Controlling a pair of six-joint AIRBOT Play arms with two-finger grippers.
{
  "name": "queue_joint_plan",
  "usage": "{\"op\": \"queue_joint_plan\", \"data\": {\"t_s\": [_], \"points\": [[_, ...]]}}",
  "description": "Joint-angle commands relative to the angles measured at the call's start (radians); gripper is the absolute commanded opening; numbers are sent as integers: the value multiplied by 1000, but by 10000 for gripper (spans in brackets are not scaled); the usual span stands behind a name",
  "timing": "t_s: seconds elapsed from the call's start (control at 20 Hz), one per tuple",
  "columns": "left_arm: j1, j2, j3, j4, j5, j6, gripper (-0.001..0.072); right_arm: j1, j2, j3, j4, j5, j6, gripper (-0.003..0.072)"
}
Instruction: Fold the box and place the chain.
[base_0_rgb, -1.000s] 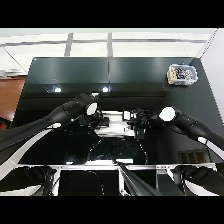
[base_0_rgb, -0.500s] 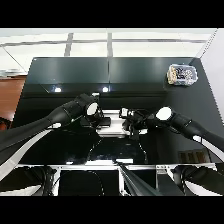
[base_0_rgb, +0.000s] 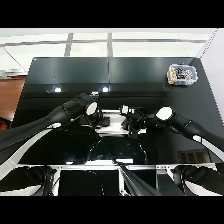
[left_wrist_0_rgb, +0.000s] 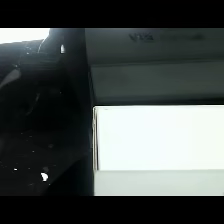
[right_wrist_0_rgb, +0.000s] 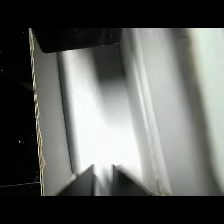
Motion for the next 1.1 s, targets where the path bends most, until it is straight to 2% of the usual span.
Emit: {"op": "queue_joint_plan", "data": {"t_s": [0.0, 0.1, 0.2, 0.25, 0.3, 0.35, 0.45, 0.5, 0.6, 0.75, 0.9, 1.05], "points": [[0, -1, 0, 2, -3, 1, 26, -46, 33, 8, -127, 67, 444, 24], [0, -1, 0, 2, -6, 8, 27, -149, 93, 57, -243, 306, 768, 24], [0, -1, 0, 2, -6, 8, 27, -291, 156, 95, -374, 526, 880, 24], [0, -1, 0, 2, -6, 8, 27, -375, 181, 87, -446, 555, 946, 24], [0, -1, 0, 2, -6, 8, 27, -457, 187, 75, -493, 536, 1025, 24], [0, -1, 0, 2, -6, 8, 26, -540, 185, 48, -485, 466, 1104, 24], [0, -1, 0, 2, -6, 8, 27, -658, 184, -56, -321, 286, 1222, 25], [0, -1, 0, 2, -6, 8, 27, -677, 175, -106, -230, 254, 1220, 25], [0, -1, 0, 2, -6, 8, 27, -631, 131, -162, -147, 269, 1143, 24], [0, -1, 0, 1, -6, 8, 27, -460, 37, -185, -74, 271, 1082, 25], [0, -1, 0, -1, -6, 8, 27, -333, -37, -184, 112, 226, 941, 25], [0, -1, 0, -2, -6, 8, 27, -323, -45, -150, 217, 264, 761, 25]]}}
